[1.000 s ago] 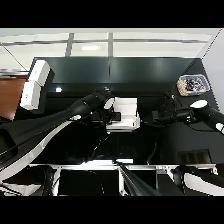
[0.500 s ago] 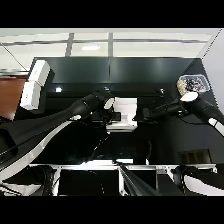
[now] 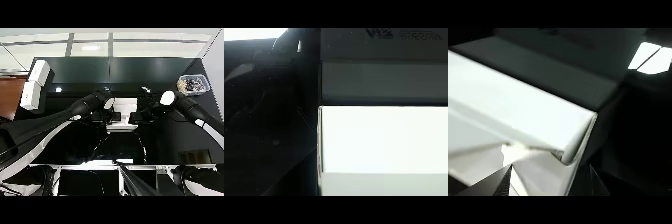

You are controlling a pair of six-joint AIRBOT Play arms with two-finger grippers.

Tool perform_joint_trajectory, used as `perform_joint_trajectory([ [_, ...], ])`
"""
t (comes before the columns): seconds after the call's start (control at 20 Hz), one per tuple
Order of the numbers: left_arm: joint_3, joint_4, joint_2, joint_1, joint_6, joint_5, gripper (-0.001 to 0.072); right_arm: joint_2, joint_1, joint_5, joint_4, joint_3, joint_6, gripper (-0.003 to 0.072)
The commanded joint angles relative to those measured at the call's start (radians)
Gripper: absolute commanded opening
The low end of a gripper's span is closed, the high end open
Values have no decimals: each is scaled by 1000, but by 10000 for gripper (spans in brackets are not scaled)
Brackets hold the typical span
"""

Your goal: Fold the box and place the chain.

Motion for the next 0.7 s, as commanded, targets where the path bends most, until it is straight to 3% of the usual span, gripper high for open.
perform_joint_trajectory([
  [0.0, 0, 0, 0, 0, 1, 0, 28, -1, 63, -60, -151, 15, 175, 540],
  [0.05, 0, 0, 0, 0, 1, 0, 28, -3, 78, -59, -183, 21, 213, 483],
  [0.2, 0, 0, 0, 0, 1, 0, 28, -22, 127, -27, -261, 61, 298, 480],
  [0.25, 0, 0, 0, 0, 1, 0, 28, -25, 140, -23, -289, 72, 329, 441],
  [0.3, 0, 0, 0, 0, 1, 0, 28, -27, 151, -17, -307, 80, 347, 272],
  [0.35, 0, 0, 0, 0, 1, 0, 28, -27, 157, -16, -312, 82, 364, 249],
  [0.65, 0, 0, 0, 0, 1, -1, 28, -71, 182, 36, -353, 96, 443, 250],
])
